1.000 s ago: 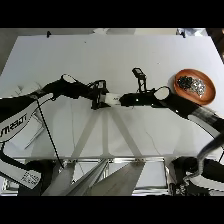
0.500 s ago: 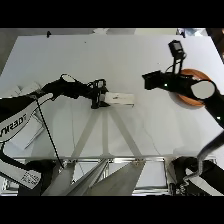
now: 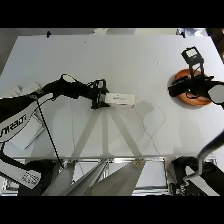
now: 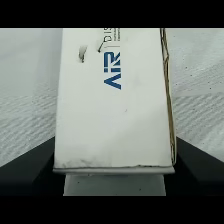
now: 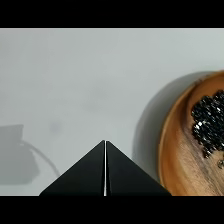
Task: Fold the box and place the chain.
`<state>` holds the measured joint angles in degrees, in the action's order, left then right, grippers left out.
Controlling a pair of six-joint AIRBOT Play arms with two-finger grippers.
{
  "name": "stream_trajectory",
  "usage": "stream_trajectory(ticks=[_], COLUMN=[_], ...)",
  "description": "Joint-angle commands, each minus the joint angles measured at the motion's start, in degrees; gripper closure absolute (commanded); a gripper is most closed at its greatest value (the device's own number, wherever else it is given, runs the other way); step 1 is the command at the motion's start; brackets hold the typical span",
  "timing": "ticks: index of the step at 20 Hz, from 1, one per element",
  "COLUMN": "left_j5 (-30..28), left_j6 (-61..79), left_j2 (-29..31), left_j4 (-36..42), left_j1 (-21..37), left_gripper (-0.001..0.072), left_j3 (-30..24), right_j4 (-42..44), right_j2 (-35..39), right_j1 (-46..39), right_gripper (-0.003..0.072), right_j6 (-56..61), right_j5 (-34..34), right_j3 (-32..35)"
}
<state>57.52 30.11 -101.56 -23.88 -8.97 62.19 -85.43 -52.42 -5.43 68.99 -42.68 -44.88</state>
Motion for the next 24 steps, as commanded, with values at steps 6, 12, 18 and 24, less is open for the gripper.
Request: stream_trajectory(ticks=[6, 12, 18, 24], left_j5=[3.15, 1.88, -15.65, -38.99], left_j6=[-0.70, -6.16, -23.28, -41.62], left_j2=[0.39, 6.40, 20.06, 24.94], left_j4=[0.26, 0.48, 1.36, 0.52], left_j1=[-0.83, -0.66, 3.28, 14.67], left_gripper=[0.0699, 0.0701, 0.0701, 0.0700], left_j3=[0.02, 0.02, 0.02, 0.02], right_j4=[-3.21, -3.21, -3.21, -3.21], right_j2=[0.15, 0.15, 0.15, 0.15], right_j1=[-0.42, -0.42, -0.42, -0.42], right_gripper=[0.0668, 0.0668, 0.0668, 0.0668], right_j6=[0.66, 0.63, 0.63, 0.63], right_j5=[-1.79, -1.70, -1.68, -1.66], right_j3=[-0.04, -0.04, -0.04, -0.04])
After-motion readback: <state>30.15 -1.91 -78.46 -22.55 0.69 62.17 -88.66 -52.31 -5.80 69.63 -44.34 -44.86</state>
